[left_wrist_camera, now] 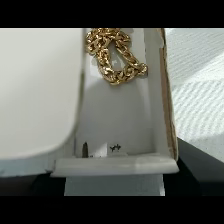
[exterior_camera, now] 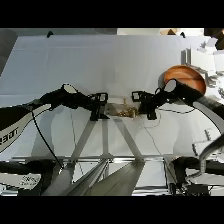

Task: Fold the box and place the chain.

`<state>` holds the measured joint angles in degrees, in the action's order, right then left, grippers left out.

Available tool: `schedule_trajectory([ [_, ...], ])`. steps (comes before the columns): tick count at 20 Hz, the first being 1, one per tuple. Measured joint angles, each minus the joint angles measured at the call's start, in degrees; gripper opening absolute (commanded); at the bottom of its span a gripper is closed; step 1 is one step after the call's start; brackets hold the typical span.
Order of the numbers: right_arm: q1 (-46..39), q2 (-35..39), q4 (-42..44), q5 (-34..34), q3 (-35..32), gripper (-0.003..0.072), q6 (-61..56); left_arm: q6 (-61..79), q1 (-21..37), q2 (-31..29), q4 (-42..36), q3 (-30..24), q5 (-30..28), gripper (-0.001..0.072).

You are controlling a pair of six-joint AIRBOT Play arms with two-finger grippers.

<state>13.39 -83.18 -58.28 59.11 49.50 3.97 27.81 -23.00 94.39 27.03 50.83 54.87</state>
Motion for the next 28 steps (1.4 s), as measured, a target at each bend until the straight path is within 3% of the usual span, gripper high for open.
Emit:
schedule_trajectory([
  [8,0.00,15.17,2.16,2.69,0.07,0.0008,-10.97,0.00,0.00,0.00,0.00,0.00,0.00,0.0393],
  [13,0.00,21.94,14.67,1.99,0.11,0.0009,-15.21,0.00,0.02,0.00,0.02,0.00,0.00,0.0393],
  [19,3.10,23.56,27.71,-3.41,0.13,0.0009,-16.33,0.00,0.02,0.00,0.00,0.00,0.00,0.0393],
  [28,6.36,20.26,27.87,-5.70,0.11,0.0009,-18.56,0.00,0.02,0.00,0.00,0.00,0.00,0.0393],
])
